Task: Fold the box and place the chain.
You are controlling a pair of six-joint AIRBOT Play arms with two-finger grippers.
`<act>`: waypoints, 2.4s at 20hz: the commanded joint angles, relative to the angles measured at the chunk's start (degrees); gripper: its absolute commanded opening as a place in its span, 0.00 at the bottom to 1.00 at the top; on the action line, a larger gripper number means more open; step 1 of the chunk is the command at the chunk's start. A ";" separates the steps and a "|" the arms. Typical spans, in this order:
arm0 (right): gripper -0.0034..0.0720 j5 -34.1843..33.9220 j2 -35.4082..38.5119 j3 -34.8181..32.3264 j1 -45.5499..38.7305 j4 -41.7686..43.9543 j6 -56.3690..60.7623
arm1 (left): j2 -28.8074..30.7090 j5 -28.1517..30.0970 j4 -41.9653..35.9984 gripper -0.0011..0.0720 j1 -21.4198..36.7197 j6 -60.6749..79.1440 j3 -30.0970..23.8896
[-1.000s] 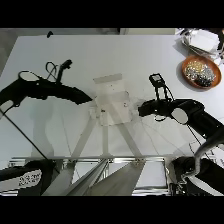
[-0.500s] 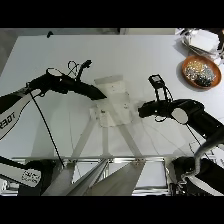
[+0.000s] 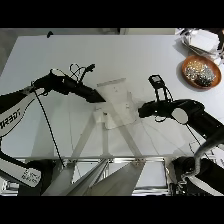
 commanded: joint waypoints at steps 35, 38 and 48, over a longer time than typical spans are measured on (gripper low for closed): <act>0.49 29.35 23.69 5.42 -0.02 -5.14 -0.02 | 12.76 24.59 -0.50 0.01 -17.49 37.11 -16.68; 0.49 29.38 23.67 5.42 -0.02 -5.14 -0.02 | 12.76 22.29 -0.55 0.01 -17.49 37.59 -16.68; 0.49 29.29 23.67 3.13 0.00 -5.16 -3.80 | 11.34 20.81 -0.50 0.02 -17.49 37.44 -16.68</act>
